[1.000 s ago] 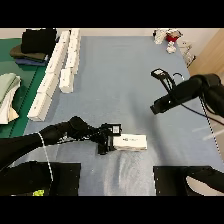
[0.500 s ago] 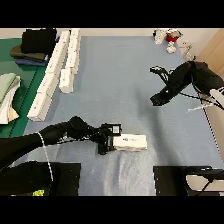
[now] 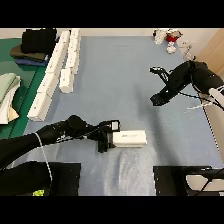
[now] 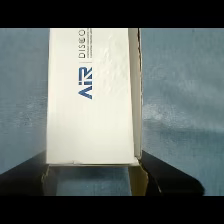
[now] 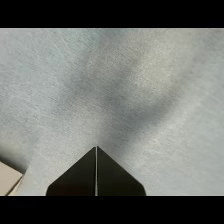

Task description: Fold the box.

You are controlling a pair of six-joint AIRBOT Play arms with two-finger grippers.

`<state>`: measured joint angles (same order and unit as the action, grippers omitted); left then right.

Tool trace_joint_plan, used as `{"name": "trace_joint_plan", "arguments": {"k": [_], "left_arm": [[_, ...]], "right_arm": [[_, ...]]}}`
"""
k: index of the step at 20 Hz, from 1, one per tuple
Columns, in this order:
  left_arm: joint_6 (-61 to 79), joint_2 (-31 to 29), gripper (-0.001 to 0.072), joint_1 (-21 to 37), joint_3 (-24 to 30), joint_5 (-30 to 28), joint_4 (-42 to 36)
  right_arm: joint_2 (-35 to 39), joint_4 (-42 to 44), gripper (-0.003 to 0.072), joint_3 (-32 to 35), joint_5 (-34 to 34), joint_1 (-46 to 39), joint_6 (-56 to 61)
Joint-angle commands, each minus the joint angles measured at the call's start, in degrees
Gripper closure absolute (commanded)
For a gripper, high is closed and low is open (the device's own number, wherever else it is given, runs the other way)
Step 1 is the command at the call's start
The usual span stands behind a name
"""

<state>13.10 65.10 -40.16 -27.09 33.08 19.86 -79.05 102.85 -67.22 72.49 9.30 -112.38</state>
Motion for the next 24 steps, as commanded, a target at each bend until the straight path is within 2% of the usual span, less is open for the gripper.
{"name": "trace_joint_plan", "arguments": {"k": [1,4,7,9,13,16,19,24], "left_arm": [[-10.27,-5.11,0.0211,4.61,-0.02,-0.09,2.45],[-24.63,-13.84,0.0212,13.22,-0.02,-0.07,13.57],[-46.45,-22.21,0.0212,24.94,0.13,1.11,30.88],[-56.46,-25.42,0.0211,33.40,0.72,3.43,38.12],[-59.45,-26.43,0.0212,47.36,2.56,9.57,38.95],[-59.47,-26.36,0.0211,53.40,4.13,6.67,38.93],[-59.49,-25.29,0.0211,54.86,5.25,0.66,38.84],[-59.41,-17.11,0.0211,53.70,5.20,-6.23,33.75]], "right_arm": [[-0.04,0.02,0.0682,-0.07,0.04,0.02,0.00],[-0.04,0.00,0.0682,-0.07,0.04,0.02,0.00],[-0.04,0.02,0.0682,-0.07,0.04,0.02,0.00],[-0.04,0.00,0.0682,-0.07,0.04,0.02,0.00],[-0.04,0.00,0.0682,-0.07,0.02,0.02,0.00],[-0.04,0.00,0.0682,-0.07,0.04,0.02,0.00],[-0.04,0.02,0.0682,-0.07,0.02,0.02,0.00],[-0.04,0.02,0.0682,-0.07,0.04,0.02,0.00]]}}
